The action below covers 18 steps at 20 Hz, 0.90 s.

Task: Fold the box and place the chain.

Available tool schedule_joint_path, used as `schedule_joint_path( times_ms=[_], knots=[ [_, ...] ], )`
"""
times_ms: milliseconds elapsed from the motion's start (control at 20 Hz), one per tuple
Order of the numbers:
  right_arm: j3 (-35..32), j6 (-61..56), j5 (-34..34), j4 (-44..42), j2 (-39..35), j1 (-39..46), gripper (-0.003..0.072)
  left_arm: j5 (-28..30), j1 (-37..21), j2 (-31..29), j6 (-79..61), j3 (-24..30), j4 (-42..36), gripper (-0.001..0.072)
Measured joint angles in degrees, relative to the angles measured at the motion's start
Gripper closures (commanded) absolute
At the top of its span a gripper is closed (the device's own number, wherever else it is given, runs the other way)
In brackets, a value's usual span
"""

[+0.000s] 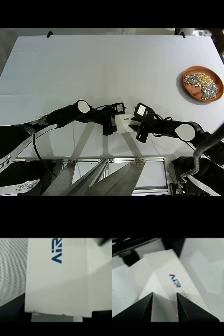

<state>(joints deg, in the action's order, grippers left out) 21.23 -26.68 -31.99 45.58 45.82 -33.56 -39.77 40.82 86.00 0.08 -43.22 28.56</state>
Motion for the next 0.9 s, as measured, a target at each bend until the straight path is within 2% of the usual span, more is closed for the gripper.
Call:
schedule_joint_path(
  times_ms=[300,500,600,700,900],
  knots=[
    [0.59,2.25,-2.10,5.53,-2.97,0.02,0.0359,0.02,0.00,0.00,-0.02,0.00,-0.02,0.0271],
    [0.66,-0.28,-2.27,12.44,-3.48,0.02,0.0426,0.02,0.00,0.00,-0.02,0.00,-0.02,0.0271],
    [0.66,-1.92,-1.68,14.49,-3.56,0.00,0.0430,0.04,0.00,0.00,0.00,0.00,-0.04,0.0271],
    [0.68,-3.17,-0.61,15.65,-3.61,0.00,0.0466,0.04,0.00,0.00,0.04,0.00,-0.07,0.0271],
    [0.70,-4.31,0.76,16.61,-3.63,0.00,0.0468,0.04,0.00,0.00,0.09,0.00,-0.11,0.0271]
  ],
)
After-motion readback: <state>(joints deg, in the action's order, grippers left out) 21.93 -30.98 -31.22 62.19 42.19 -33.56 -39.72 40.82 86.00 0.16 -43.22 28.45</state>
